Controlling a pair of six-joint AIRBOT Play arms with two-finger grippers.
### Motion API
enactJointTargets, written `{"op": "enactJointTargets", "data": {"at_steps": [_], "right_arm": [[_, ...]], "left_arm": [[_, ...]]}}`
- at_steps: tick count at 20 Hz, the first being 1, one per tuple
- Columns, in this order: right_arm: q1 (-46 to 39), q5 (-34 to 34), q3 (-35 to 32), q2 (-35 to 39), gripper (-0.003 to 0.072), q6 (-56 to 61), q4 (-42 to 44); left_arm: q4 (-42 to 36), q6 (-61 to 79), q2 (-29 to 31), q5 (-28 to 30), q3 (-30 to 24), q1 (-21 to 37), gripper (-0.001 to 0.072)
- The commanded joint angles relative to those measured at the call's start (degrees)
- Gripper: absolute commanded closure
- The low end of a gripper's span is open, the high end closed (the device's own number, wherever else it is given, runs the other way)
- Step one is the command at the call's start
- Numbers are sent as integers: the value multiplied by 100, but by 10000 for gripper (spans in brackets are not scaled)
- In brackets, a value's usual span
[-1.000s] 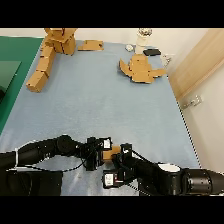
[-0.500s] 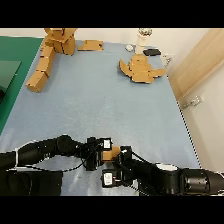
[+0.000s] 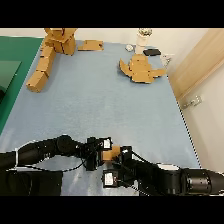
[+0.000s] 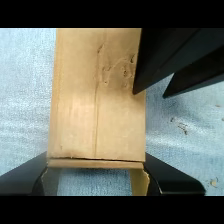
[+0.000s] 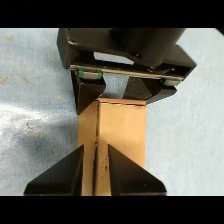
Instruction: Fold the box.
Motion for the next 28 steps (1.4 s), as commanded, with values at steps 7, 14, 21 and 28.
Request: {"op": "enactJointTargets", "data": {"at_steps": [7, 14, 21, 28], "right_arm": [[-9, -1049, 634, 715, 597, 3685, 1641], [-136, 3294, -1832, 1582, 683, 9665, 1659], [-1217, 4098, -2190, 1541, 683, 10990, 24], [-1305, 3766, -2190, 1541, 683, 10990, -120]], "left_arm": [[4, 2, -2, 2, 4, 4, 165], [4, 2, -2, 2, 4, 4, 165], [4, 2, -2, 2, 4, 4, 165], [4, 2, -2, 2, 4, 4, 164]]}}
